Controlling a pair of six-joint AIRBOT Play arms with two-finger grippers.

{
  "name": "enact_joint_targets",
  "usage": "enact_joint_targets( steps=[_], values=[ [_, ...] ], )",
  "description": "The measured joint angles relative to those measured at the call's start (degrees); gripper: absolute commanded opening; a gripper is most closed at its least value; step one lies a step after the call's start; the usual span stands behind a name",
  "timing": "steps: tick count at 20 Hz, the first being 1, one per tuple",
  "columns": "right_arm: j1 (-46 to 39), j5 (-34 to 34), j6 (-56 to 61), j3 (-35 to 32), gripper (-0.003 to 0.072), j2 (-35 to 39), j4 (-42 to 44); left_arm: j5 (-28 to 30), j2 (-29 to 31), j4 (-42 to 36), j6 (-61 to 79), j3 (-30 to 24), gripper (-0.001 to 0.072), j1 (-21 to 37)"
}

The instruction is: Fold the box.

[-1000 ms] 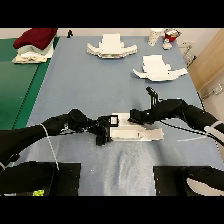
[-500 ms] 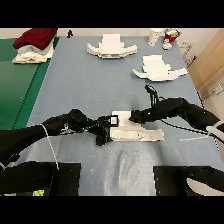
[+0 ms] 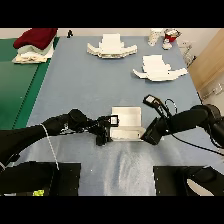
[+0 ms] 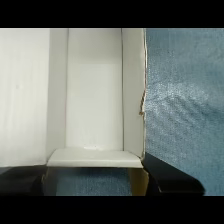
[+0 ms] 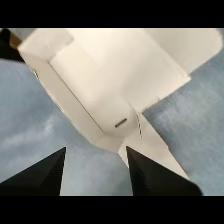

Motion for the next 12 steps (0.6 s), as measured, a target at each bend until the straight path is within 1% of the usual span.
enact_joint_targets(
  steps=[2, 6, 7, 8, 9, 10, 11, 12],
  values=[
    [0.5, 1.0, -4.9, -2.4, 0.0594, 0.5, -4.0, 0.0, 0.0, 0.0, 0.0, 0.0, 0.052, 0.0],
    [0.9, 8.7, -17.4, -4.9, 0.0582, -1.9, -7.1, 0.0, 0.0, 0.0, 0.0, 0.0, 0.052, 0.0],
    [0.9, 10.5, -20.5, -5.2, 0.0529, -2.6, -7.1, 0.0, 0.0, 0.0, 0.0, 0.0, 0.052, 0.0],
    [0.9, 12.1, -23.8, -5.4, 0.0436, -3.2, -6.5, 0.0, 0.0, 0.0, 0.0, 0.0, 0.052, 0.0],
    [1.0, 13.3, -26.8, -5.5, 0.0364, -3.6, -5.5, 0.0, 0.0, 0.0, 0.0, 0.0, 0.052, 0.0],
    [1.0, 14.2, -29.6, -5.6, 0.0276, -3.9, -4.2, 0.0, 0.0, 0.0, 0.0, 0.0, 0.052, 0.0],
    [1.0, 14.8, -31.9, -5.6, 0.02, -4.0, -3.0, 0.0, 0.0, 0.0, 0.0, 0.0, 0.052, 0.0],
    [1.0, 15.2, -33.9, -5.7, 0.0141, -4.2, -1.6, 0.0, 0.0, 0.0, 0.0, 0.0, 0.052, 0.0]
  ],
)
